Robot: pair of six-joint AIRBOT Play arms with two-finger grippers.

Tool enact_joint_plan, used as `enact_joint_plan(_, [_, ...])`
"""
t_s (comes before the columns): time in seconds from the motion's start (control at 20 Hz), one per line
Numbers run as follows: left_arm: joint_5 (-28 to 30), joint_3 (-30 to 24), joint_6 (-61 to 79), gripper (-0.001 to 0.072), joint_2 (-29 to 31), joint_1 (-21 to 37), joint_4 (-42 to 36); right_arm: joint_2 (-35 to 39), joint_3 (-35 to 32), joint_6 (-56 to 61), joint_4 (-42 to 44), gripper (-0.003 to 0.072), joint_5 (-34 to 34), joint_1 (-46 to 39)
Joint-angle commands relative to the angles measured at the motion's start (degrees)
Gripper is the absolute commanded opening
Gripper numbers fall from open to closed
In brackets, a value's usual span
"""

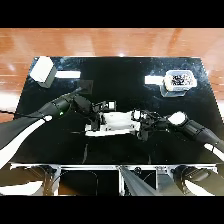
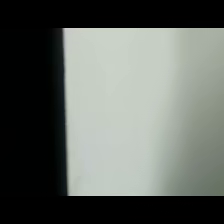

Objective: Fold the box and place the chain.

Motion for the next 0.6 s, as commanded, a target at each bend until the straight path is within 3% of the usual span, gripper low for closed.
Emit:
enact_joint_plan(0.0, [-0.7, 0.1, -0.1, 0.0016, 0.0, 0.0, -0.4, -0.2, 0.1, -0.2, 0.0, 0.0707, 1.6, 0.3])
enact_joint_plan(0.55, [-0.5, 0.1, -1.5, 0.0017, 0.0, -0.1, -0.4, -3.6, 0.1, 0.2, 0.2, 0.0707, -0.5, 0.3])
